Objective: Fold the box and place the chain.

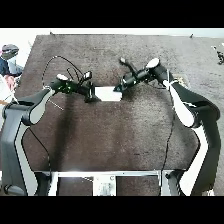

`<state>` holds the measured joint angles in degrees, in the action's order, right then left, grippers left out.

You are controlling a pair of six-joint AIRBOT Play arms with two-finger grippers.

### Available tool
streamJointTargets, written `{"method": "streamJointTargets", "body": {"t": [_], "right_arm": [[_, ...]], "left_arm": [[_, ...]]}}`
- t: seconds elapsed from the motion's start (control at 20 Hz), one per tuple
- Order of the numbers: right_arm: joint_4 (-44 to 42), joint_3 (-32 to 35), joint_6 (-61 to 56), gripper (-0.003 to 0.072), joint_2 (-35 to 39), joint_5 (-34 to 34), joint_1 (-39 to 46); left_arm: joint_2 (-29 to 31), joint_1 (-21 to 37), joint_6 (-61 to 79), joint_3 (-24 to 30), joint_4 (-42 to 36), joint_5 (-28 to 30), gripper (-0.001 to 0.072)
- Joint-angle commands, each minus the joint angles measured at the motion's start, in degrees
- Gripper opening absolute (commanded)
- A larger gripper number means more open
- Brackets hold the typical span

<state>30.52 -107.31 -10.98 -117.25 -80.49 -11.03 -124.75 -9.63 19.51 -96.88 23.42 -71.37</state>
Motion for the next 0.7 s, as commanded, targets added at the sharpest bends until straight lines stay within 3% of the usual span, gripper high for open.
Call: {"method": "streamJointTargets", "body": {"t": [0.0,0.2,0.35,0.45,0.65], "right_arm": [[-7.08,-0.04,0.79,0.0012,5.33,0.13,-0.09],[-7.37,0.0,-5.2,0.001,12.37,1.86,0.11],[-7.1,5.03,-7.3,0.001,19.5,8.15,0.15],[-5.95,12.9,-7.28,0.001,26.49,17.09,0.33],[-4.63,35.98,-6.64,0.0011,44.37,43.76,0.42]], "left_arm": [[0.04,0.04,0.28,-0.02,0.09,0.04,0.0415],[0.04,0.04,0.28,-0.02,0.09,0.04,0.0415],[0.04,0.04,0.28,-0.02,0.09,0.04,0.0415],[0.04,0.04,0.28,-0.02,0.09,0.04,0.0415],[0.04,0.04,0.28,-0.02,0.09,0.04,0.0414]]}}
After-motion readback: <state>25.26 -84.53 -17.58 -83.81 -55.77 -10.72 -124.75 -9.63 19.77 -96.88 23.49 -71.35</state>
